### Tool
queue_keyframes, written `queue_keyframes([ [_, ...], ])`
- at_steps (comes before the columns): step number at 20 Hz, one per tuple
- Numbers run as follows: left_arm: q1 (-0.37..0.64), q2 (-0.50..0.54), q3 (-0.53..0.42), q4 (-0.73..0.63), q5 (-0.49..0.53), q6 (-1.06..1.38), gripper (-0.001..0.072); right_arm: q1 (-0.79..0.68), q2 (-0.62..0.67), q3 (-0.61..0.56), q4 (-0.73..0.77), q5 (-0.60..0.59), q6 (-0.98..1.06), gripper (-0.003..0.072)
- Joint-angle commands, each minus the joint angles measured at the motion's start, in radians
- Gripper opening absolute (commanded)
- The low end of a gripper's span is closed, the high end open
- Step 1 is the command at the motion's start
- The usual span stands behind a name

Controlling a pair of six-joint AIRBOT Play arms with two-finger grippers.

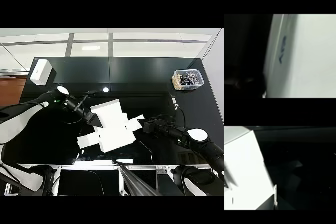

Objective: Fold the box and place the chain.

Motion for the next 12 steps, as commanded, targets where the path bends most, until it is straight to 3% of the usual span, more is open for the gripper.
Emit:
queue_keyframes([
  [1, -0.021, -0.013, 0.038, 0.071, -0.002, 0.005, 0.0165, 0.001, 0.001, 0.0, -0.001, -0.002, 0.0, 0.001],
  [2, -0.024, -0.013, 0.047, 0.071, -0.001, 0.004, 0.0148, 0.001, 0.001, 0.0, -0.003, -0.002, 0.0, 0.001],
  [3, -0.024, -0.013, 0.057, 0.072, -0.002, 0.004, 0.0068, -0.002, 0.001, 0.002, -0.008, -0.002, -0.001, 0.0052],
  [5, -0.024, -0.011, 0.081, 0.072, -0.016, 0.003, 0.0025, -0.035, 0.004, 0.031, -0.093, 0.019, 0.0, 0.0683],
  [6, -0.024, -0.007, 0.093, 0.072, -0.022, 0.002, 0.0024, -0.072, 0.007, 0.072, -0.196, 0.072, 0.0, 0.0718],
  [9, -0.035, 0.052, 0.096, 0.071, -0.005, 0.0, 0.0021, -0.175, 0.011, 0.263, -0.545, 0.333, -0.001, 0.0714],
  [12, -0.109, 0.201, 0.039, 0.077, 0.166, 0.117, 0.002, -0.188, 0.011, 0.394, -0.741, 0.518, -0.008, 0.0713],
])
